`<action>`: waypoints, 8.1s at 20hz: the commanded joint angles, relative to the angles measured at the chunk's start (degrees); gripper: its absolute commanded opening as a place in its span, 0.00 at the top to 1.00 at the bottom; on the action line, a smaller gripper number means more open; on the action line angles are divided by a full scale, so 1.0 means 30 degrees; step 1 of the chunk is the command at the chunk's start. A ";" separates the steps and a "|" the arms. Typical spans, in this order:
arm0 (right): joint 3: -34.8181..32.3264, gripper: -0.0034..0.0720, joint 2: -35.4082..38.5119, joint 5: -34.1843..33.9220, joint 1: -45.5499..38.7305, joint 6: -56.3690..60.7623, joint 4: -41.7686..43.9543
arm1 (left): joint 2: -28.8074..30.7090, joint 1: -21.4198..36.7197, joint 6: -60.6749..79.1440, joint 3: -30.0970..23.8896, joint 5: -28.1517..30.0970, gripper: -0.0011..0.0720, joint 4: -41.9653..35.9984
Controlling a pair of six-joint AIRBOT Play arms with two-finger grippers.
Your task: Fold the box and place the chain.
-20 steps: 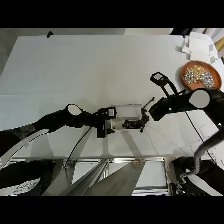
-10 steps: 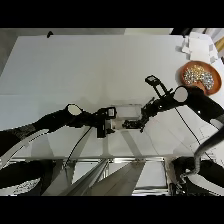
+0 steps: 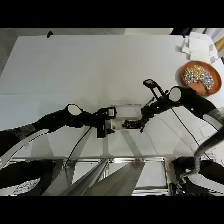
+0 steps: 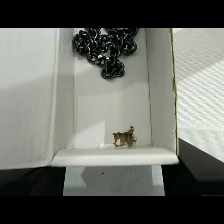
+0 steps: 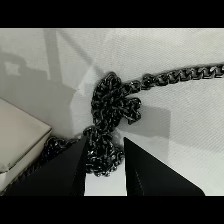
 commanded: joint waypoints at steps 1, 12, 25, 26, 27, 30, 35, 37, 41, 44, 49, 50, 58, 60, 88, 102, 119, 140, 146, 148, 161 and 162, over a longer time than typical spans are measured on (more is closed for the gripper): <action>0.0007 0.62 -0.0153 0.0022 -0.0015 0.0015 0.0211 | 0.0007 0.0015 0.0000 -0.0007 0.0000 0.94 0.0007; 0.0007 0.67 -0.0153 -0.0015 -0.0015 0.0015 0.0138 | 0.0007 0.0015 0.0000 -0.0007 0.0000 0.94 0.0007; -0.0022 0.91 -0.0546 0.0444 0.0306 -0.0066 0.0109 | 0.0007 0.0015 0.0000 0.0000 0.0000 0.94 0.0007; -0.0022 0.92 -0.0546 0.0597 0.0306 -0.0066 0.0109 | 0.0007 0.0015 0.0000 0.0000 0.0000 0.94 0.0007; -0.0015 0.94 -0.0532 0.0816 0.0306 -0.0168 0.0109 | 0.0007 0.0015 0.0000 0.0000 0.0000 0.94 0.0007; -0.0015 0.94 0.0124 0.1501 0.0306 -0.0291 0.0044 | 0.0007 0.0015 0.0000 0.0000 0.0000 0.94 0.0007; -0.0015 0.94 0.3249 0.2492 0.0306 -0.0284 0.0073 | 0.0007 0.0015 0.0000 0.0000 0.0000 0.94 0.0007; -0.0015 0.94 0.4575 0.3300 0.0306 -0.0284 0.0073 | 0.0007 0.0015 0.0000 -0.0007 0.0000 0.94 0.0007; -0.0015 0.94 0.6987 0.4721 0.0306 -0.0284 0.0291 | 0.0007 0.0015 0.0000 0.0000 0.0000 0.94 0.0015; -0.0015 0.94 0.8400 0.5056 0.0306 -0.0707 0.1501 | 0.0007 0.0015 0.0000 0.0000 0.0000 0.94 0.0007; -0.0015 0.94 0.9347 0.4983 0.0306 -0.1967 0.4772 | 0.0007 0.0015 0.0000 0.0000 0.0000 0.94 0.0007; -0.0015 0.94 0.9347 0.4976 0.0306 -0.2324 0.5523 | 0.0007 0.0015 0.0000 0.0000 0.0000 0.94 0.0007; -0.0015 0.94 0.9347 0.2688 0.2783 -0.3228 0.7380 | 0.0007 0.0015 0.0000 0.0000 0.0000 0.94 0.0007; -0.0015 0.94 0.9275 0.1668 0.3701 -0.3228 0.7315 | 0.0007 0.0015 0.0000 0.0000 0.0000 0.94 0.0007; -0.0029 0.94 0.3016 0.0627 0.4532 -0.4226 0.6929 | 0.0007 0.0015 0.0000 0.0000 0.0000 0.94 0.0007; -0.0022 0.68 0.2849 0.0022 0.6528 -0.2120 0.4036 | 0.0007 0.0015 0.0000 0.0000 0.0000 0.94 0.0007; -0.0022 0.75 0.8655 0.6258 0.3104 -0.4306 -0.5727 | 0.0007 0.0015 0.0000 0.0000 0.0000 0.94 0.0007; -0.0291 0.51 0.0313 0.4619 -0.1304 -2.2760 0.2528 | 0.0007 0.0015 0.0000 0.0000 -0.0015 0.94 0.0007; -0.1151 0.51 -0.0073 0.3461 -0.1304 -2.4735 0.5049 | 0.0007 0.0015 0.0000 0.0000 -0.0007 0.94 0.0007; -0.1406 0.51 -0.0066 0.3475 -0.1304 -2.4735 0.5253 | 0.0007 0.0015 0.0000 0.0000 -0.0007 0.94 0.0007; -0.1413 0.94 0.0036 0.5253 -0.1304 -2.4633 0.5399 | 0.0007 0.0015 0.0000 0.0000 -0.0007 0.94 0.0007; -0.1413 0.94 0.0160 0.5319 -0.1311 -2.4407 0.5027 | 0.0007 0.0015 0.0000 0.0000 -0.0007 0.94 0.0007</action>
